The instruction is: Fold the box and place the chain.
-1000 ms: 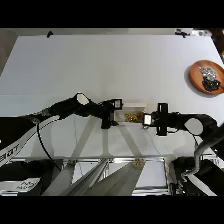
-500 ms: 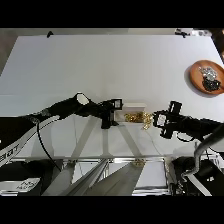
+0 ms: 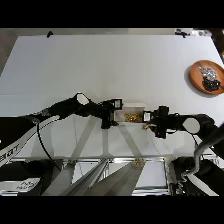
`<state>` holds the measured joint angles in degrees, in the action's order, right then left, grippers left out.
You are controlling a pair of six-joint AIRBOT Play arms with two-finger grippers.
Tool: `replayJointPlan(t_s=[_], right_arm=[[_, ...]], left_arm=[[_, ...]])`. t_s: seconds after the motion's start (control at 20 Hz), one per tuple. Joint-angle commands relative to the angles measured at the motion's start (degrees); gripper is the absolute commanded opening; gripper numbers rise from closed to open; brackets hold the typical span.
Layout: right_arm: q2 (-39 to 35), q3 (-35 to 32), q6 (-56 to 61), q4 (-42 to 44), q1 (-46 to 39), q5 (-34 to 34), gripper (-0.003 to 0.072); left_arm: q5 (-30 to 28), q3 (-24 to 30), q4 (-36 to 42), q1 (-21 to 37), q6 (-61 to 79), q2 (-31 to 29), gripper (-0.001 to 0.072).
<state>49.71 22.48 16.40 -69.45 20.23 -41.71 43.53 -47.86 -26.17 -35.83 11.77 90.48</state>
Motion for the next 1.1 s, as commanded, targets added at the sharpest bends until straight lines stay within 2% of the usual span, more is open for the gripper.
replayJointPlan(t_s=[0.0,0.25,0.3,0.5,0.6,0.65,1.05], right_arm=[[6.7,0.0,-6.7,4.2,0.0,5.0,0.0465],[9.3,0.0,-9.4,8.4,0.0,9.4,0.0459],[9.5,0.0,-9.4,9.0,0.0,9.9,0.0439],[9.7,0.0,-8.8,9.3,0.0,9.2,0.0146],[8.9,0.0,-6.3,9.3,0.0,8.9,0.0036],[7.9,0.0,-5.1,8.9,0.0,8.8,0.0007],[-5.3,0.0,5.3,-2.0,0.0,-2.0,0.0007]], left_arm=[[0.0,0.0,0.0,0.0,0.0,0.0,0.0457],[0.0,0.0,0.0,0.0,0.0,0.0,0.0457],[0.0,0.0,0.0,0.0,0.0,0.0,0.0457],[0.0,0.0,0.0,0.0,0.0,0.0,0.0457],[0.0,0.0,0.0,0.0,0.0,0.0,0.0457],[0.0,0.0,0.0,0.0,0.0,0.0,0.0457],[0.0,0.0,0.0,0.0,0.0,0.0,0.0457]])
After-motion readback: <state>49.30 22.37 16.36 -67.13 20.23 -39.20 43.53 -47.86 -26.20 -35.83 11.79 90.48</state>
